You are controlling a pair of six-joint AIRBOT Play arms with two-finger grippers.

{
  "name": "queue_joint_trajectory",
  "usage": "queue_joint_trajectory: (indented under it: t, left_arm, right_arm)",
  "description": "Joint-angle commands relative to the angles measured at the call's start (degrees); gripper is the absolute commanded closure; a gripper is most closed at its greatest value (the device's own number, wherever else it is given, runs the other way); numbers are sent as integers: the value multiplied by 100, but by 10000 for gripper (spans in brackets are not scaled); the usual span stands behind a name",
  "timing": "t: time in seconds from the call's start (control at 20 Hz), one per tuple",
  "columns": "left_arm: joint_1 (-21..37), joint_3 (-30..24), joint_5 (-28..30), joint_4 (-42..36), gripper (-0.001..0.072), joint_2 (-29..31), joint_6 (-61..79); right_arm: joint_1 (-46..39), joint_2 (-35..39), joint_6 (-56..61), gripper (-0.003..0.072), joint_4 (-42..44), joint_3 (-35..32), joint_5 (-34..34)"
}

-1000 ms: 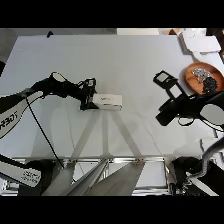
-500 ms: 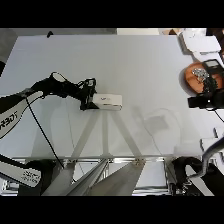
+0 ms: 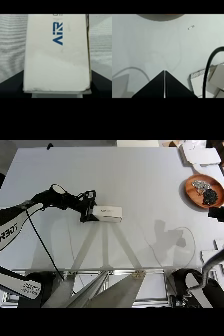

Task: Fold the box and place the chain.

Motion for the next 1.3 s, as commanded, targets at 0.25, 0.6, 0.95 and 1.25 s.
queue_joint_trajectory:
  t: [0.25,0.6,0.95,1.25]
  left_arm:
    - [0,-2,-264,81,704,1139,-791]
    - [4,0,-227,2538,705,2903,-3681]
    - [20,-2,-415,5847,700,3530,-7796]
    - [459,-4,994,5633,706,3512,-9232]
  right_arm:
    - [-92,-7,0,673,240,0,-138]
    - [-90,-7,2,673,378,0,-358]
    - [-90,-7,2,673,855,0,-597]
    - [-90,-4,0,673,1045,2,-903]
